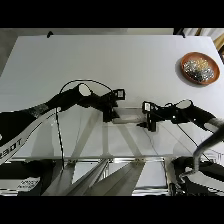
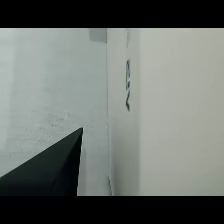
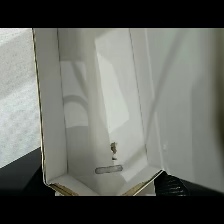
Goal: Fold the box and place the chain.
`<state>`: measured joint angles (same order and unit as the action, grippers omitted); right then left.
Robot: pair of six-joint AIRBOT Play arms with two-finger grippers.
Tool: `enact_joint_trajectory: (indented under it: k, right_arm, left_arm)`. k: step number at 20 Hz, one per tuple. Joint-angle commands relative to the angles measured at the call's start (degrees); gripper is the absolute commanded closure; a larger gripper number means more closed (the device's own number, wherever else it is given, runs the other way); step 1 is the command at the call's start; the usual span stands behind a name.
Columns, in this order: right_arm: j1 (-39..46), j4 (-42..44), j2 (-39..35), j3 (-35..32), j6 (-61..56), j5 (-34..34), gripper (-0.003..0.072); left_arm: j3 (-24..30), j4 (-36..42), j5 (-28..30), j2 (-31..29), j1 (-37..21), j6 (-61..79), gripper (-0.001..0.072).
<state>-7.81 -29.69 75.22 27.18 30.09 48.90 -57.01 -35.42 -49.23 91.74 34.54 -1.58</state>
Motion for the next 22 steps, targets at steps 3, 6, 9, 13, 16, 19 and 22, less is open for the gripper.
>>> enact_joint_trajectory:
  k: [3,6,9,13,16,19,22]
  right_arm:
    - [0.02,0.0,0.02,0.02,-0.02,-0.02,0.0216]
    - [0.02,0.0,0.02,0.02,-0.02,-0.02,0.0216]
    - [0.02,0.0,0.02,0.02,-0.02,-0.02,0.0216]
    - [0.02,0.0,0.02,0.02,-0.02,-0.02,0.0216]
    - [0.02,0.0,0.02,0.02,-0.02,-0.02,0.0216]
    - [0.02,0.0,0.04,0.02,-0.02,-0.04,0.0216]
    - [0.02,0.0,0.02,0.02,-0.02,-0.02,0.0216]
  left_arm:
    - [-0.04,-1.75,-0.33,-3.74,-1.46,0.04,0.0275]
    - [-0.04,-7.02,-2.69,-7.15,-3.58,-4.87,0.0277]
    - [-0.04,-11.56,-7.82,-11.32,-5.68,-11.82,0.0278]
    - [-0.04,-16.96,-15.13,-18.1,-6.67,-22.4,0.0702]
    - [-0.02,-13.55,-21.66,-22.05,-4.79,-24.17,0.0705]
    - [0.04,-9.68,-23.47,-22.29,0.81,-25.66,0.0705]
    - [0.11,-7.91,-16.63,-19.89,6.97,-24.94,0.0704]
